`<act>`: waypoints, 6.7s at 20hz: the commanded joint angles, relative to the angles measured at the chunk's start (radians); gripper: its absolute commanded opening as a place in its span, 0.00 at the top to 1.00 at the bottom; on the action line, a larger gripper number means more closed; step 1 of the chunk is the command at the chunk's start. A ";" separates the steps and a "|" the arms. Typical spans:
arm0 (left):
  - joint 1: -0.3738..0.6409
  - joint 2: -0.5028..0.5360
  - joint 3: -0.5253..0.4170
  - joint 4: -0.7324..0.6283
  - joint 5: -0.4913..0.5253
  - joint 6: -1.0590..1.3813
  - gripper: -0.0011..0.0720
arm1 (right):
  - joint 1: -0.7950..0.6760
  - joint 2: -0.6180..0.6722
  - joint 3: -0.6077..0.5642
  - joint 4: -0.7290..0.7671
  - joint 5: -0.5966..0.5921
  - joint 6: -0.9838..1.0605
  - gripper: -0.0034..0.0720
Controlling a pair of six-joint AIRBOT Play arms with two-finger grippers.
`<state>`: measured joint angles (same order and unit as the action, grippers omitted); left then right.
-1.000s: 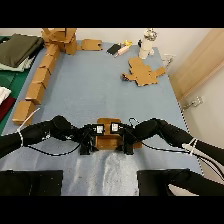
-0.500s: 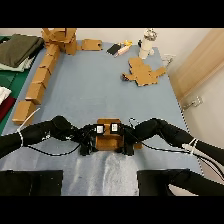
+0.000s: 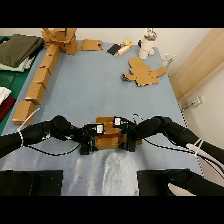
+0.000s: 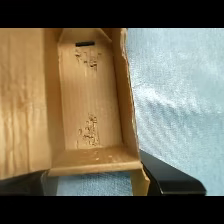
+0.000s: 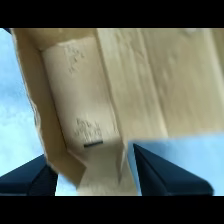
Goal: Fold the box.
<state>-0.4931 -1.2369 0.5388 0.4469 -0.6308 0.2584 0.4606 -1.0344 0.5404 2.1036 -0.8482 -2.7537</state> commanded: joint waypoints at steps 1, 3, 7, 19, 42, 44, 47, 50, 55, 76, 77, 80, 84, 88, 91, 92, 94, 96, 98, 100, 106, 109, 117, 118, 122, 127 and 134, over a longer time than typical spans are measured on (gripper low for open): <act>0.000 0.000 0.000 0.002 -0.006 0.003 0.17 | -0.022 0.084 0.004 -0.084 -0.070 0.060 0.01; 0.000 0.000 0.000 0.002 -0.005 0.003 0.17 | -0.022 0.149 0.004 -0.119 -0.163 0.122 0.01; 0.000 0.000 0.000 0.002 -0.005 0.003 0.17 | -0.021 0.240 0.004 -0.117 -0.362 0.305 0.01; 0.000 0.000 0.000 0.002 -0.005 0.003 0.17 | -0.004 0.269 0.002 0.138 -0.251 1.160 0.02; 0.000 0.000 0.000 0.002 -0.006 0.003 0.17 | -0.002 -0.224 0.208 0.241 -0.002 0.972 0.95; 0.000 0.000 0.000 0.002 -0.006 0.003 0.17 | -0.002 -0.224 0.208 0.225 -0.002 0.972 0.95; 0.000 0.000 0.000 0.002 -0.006 0.003 0.17 | -0.002 -0.233 0.208 0.206 -0.002 0.972 0.95; 0.000 0.000 0.000 0.002 -0.006 0.003 0.17 | -0.005 -0.234 0.213 0.203 0.003 0.942 0.95; 0.000 0.000 0.000 0.002 -0.006 0.003 0.17 | -0.076 -0.065 0.317 0.053 -0.032 0.932 0.95; 0.000 0.000 0.000 0.002 -0.006 0.003 0.17 | 0.022 0.109 -0.015 -0.163 -0.031 0.078 0.34; 0.000 0.000 0.000 0.002 -0.006 0.003 0.17 | 0.022 0.104 -0.016 -0.130 -0.031 0.062 0.34; 0.000 0.000 0.000 0.002 -0.006 0.003 0.17 | 0.022 0.105 -0.016 -0.110 -0.020 -0.014 0.34; 0.000 0.000 0.000 0.002 -0.006 0.003 0.17 | 0.035 0.105 -0.016 -0.094 -0.022 -0.024 0.34; 0.000 0.000 0.000 0.002 -0.006 0.003 0.17 | 0.067 0.105 -0.016 -0.077 -0.029 -0.041 0.68; 0.000 0.000 0.000 0.002 -0.006 0.003 0.17 | 0.099 0.105 -0.016 -0.082 -0.023 -0.042 0.83; 0.000 0.000 0.000 0.002 -0.006 0.003 0.17 | 0.105 0.105 -0.016 -0.081 -0.014 -0.059 0.83; 0.000 0.000 0.000 0.002 -0.006 0.003 0.17 | 0.118 0.103 -0.016 -0.079 0.014 -0.075 0.83; 0.000 0.000 0.000 0.002 -0.006 0.003 0.17 | 0.128 0.090 -0.016 -0.076 0.024 -0.075 0.83; 0.000 0.000 0.000 0.002 -0.006 0.003 0.17 | 0.128 0.068 -0.016 -0.061 0.025 -0.077 0.83; 0.000 0.000 0.000 0.002 -0.006 0.003 0.17 | 0.128 0.055 -0.016 -0.028 0.025 -0.101 0.42; 0.000 0.000 0.000 0.002 -0.006 0.003 0.17 | 0.128 0.032 -0.016 -0.009 0.021 -0.109 0.32; 0.000 0.000 0.000 0.002 -0.006 0.003 0.17 | 0.128 0.032 -0.016 -0.011 0.021 -0.109 0.32; 0.000 0.000 0.000 0.002 -0.006 0.003 0.17 | 0.126 0.111 -0.011 -0.240 -0.085 0.206 0.32; 0.000 0.000 0.000 0.002 -0.006 0.003 0.17 | 0.126 0.141 -0.005 -0.276 -0.113 0.296 0.32; 0.000 0.000 0.000 0.002 -0.006 0.003 0.17 | 0.122 0.278 0.016 -0.547 -0.249 0.735 0.61; 0.000 0.000 0.000 0.002 -0.006 0.003 0.17 | -0.040 0.380 0.012 -0.748 -0.402 1.408 0.95; 0.000 0.000 0.000 0.002 -0.006 0.003 0.17 | -0.238 0.246 -0.108 -0.257 -0.201 1.297 0.95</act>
<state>-0.4934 -1.2369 0.5388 0.4484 -0.6369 0.2611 0.2684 -0.7391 0.4763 1.6440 -1.1530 -1.4151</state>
